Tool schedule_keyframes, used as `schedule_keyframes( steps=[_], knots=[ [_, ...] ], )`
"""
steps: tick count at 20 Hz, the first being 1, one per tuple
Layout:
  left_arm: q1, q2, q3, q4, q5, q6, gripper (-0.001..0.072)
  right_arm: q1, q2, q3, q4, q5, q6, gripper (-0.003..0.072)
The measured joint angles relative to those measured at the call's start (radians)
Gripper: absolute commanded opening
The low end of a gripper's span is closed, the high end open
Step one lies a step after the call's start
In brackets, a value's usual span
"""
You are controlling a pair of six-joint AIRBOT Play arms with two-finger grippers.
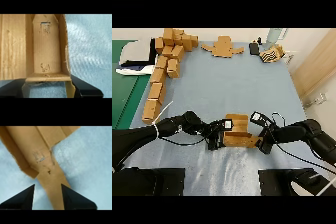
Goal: Fold the box.
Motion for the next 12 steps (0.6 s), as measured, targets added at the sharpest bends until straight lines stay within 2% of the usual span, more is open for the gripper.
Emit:
schedule_keyframes(
  steps=[2, 3, 6, 7, 9, 10, 12],
  knots=[
    [0.000, 0.000, 0.000, 0.000, 0.000, 0.000, 0.0525, 0.000, -0.026, -0.002, 0.026, 0.065, -0.100, 0.0512],
    [0.000, 0.000, 0.000, 0.000, 0.000, 0.000, 0.0524, 0.000, -0.037, -0.003, 0.045, 0.097, -0.160, 0.0477],
    [0.000, 0.000, 0.000, 0.000, 0.000, 0.000, 0.0524, 0.013, -0.059, -0.005, 0.104, 0.140, -0.301, 0.0285],
    [0.000, 0.000, 0.000, 0.000, 0.000, 0.000, 0.0524, 0.022, -0.062, -0.005, 0.117, 0.139, -0.327, 0.0283],
    [0.000, 0.000, 0.000, 0.000, 0.000, 0.000, 0.0524, 0.047, -0.066, -0.006, 0.137, 0.127, -0.364, 0.0181],
    [0.000, 0.000, 0.000, 0.000, 0.000, 0.000, 0.0524, 0.058, -0.068, -0.006, 0.145, 0.126, -0.374, 0.0156],
    [0.000, 0.000, 0.000, 0.000, 0.000, 0.000, 0.0524, 0.076, -0.072, -0.006, 0.158, 0.126, -0.389, 0.0156]
  ],
)
